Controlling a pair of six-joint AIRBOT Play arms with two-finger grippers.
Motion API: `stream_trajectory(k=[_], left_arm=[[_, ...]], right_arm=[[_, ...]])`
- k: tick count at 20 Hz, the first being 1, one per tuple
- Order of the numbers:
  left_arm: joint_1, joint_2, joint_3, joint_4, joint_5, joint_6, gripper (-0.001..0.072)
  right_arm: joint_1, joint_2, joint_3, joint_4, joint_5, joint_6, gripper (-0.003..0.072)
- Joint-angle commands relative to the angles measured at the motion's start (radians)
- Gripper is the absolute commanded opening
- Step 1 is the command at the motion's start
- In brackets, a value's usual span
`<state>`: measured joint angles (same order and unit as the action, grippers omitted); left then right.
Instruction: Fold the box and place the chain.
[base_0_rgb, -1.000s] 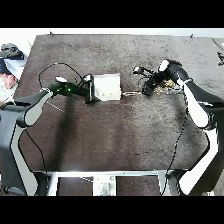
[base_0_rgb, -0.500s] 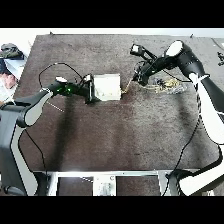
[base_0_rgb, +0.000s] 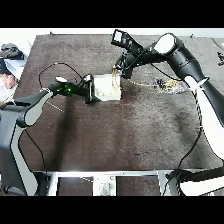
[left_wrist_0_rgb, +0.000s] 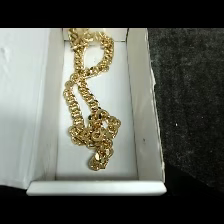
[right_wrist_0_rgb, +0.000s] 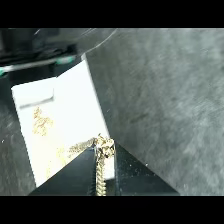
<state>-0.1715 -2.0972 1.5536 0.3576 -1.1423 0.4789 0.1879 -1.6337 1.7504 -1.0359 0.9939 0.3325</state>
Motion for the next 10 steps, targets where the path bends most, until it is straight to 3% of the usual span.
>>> stream_trajectory(k=[1, 7, 8, 9, 10], left_arm=[[0.000, 0.000, 0.001, 0.000, 0.000, 0.000, 0.0307], [0.000, 0.000, 0.001, 0.000, 0.000, 0.000, 0.0307], [0.000, 0.000, 0.001, 0.000, 0.000, 0.000, 0.0307], [0.000, 0.000, 0.000, 0.000, 0.000, 0.000, 0.0307], [0.000, 0.000, 0.000, 0.000, 0.000, 0.000, 0.0307]], right_arm=[[0.039, -0.034, 0.000, -0.004, -0.032, 0.031, -0.0018], [0.050, -0.111, 0.000, -0.015, -0.040, 0.098, -0.0018], [0.050, -0.111, 0.000, -0.030, -0.042, 0.117, 0.0051], [0.050, -0.111, 0.000, -0.064, -0.042, 0.132, 0.0252], [0.047, -0.111, 0.000, -0.096, -0.044, 0.154, 0.0280]])
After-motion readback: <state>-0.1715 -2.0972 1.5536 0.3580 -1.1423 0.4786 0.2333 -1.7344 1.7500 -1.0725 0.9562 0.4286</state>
